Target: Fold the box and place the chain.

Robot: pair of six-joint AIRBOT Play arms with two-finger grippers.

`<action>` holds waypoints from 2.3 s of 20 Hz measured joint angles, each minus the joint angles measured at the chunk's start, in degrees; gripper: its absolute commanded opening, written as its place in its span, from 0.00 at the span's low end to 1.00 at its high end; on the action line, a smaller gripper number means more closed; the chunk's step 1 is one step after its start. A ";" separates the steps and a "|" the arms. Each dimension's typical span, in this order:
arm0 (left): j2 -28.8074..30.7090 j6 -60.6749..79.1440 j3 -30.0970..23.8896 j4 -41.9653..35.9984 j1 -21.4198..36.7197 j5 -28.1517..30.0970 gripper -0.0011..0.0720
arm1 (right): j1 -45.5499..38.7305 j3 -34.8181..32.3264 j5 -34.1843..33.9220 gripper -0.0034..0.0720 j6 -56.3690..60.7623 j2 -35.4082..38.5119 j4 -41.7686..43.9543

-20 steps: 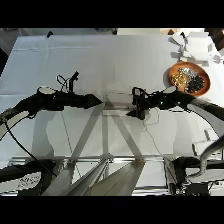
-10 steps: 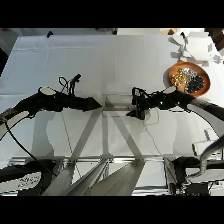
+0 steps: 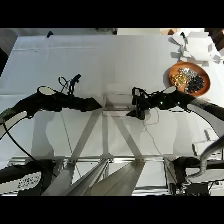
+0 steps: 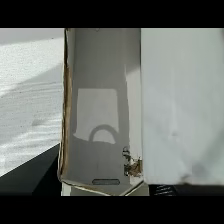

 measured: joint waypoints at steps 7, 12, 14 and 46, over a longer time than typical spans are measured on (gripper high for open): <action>1.70 0.42 0.00 0.13 -0.96 1.38 0.84 | 0.00 0.00 0.00 0.58 0.00 0.00 0.02; 0.76 0.61 0.00 0.20 -3.72 5.97 0.89 | 0.00 0.00 0.00 0.58 0.00 0.00 0.02; 0.17 0.68 0.00 0.17 -4.87 7.76 0.89 | 0.00 0.00 0.00 0.58 0.00 0.00 0.02; 3.32 -24.83 6.80 30.23 -14.47 18.45 0.88 | 0.00 0.00 0.04 0.58 -0.02 0.00 0.00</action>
